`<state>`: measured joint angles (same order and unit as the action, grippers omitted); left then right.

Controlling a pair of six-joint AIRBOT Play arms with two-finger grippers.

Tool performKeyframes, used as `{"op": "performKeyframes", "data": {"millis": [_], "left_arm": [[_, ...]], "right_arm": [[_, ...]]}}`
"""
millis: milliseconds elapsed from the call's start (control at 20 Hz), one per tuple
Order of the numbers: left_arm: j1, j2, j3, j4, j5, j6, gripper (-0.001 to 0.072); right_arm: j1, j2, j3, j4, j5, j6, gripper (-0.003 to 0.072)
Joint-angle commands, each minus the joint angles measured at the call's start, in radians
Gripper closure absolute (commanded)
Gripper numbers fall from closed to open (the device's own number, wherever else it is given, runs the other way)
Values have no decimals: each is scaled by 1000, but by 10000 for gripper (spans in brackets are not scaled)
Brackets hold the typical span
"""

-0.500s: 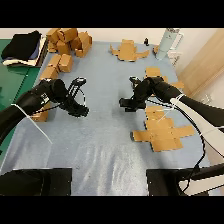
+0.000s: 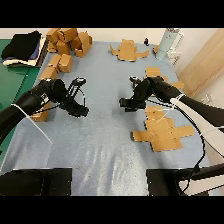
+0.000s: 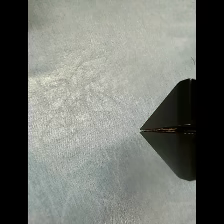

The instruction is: Fold the box.

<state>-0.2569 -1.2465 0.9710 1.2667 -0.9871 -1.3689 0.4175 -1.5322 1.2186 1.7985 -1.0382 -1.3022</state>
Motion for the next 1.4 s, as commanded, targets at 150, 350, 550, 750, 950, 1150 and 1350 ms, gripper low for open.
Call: {"op": "performKeyframes", "data": {"millis": [150,350,550,750,950,1150,1350], "left_arm": [[1,1,0,0,0,0,696],[1,-1,0,-8,41,0,696],[0,-1,0,-21,136,-11,696],[-2,-1,0,-78,142,-11,696],[-5,-1,0,-135,146,-11,696],[-5,-1,0,-199,167,-12,649],[-5,-1,0,-309,166,-17,107]], "right_arm": [[0,0,0,1,2,1,681],[1,0,1,51,56,35,681],[-30,10,66,-7,-47,42,596],[-188,108,139,-451,-386,64,376],[-453,203,47,-611,-462,32,234],[-755,172,-71,-409,-398,-150,138],[-946,113,-71,-269,-401,-393,138]]}}
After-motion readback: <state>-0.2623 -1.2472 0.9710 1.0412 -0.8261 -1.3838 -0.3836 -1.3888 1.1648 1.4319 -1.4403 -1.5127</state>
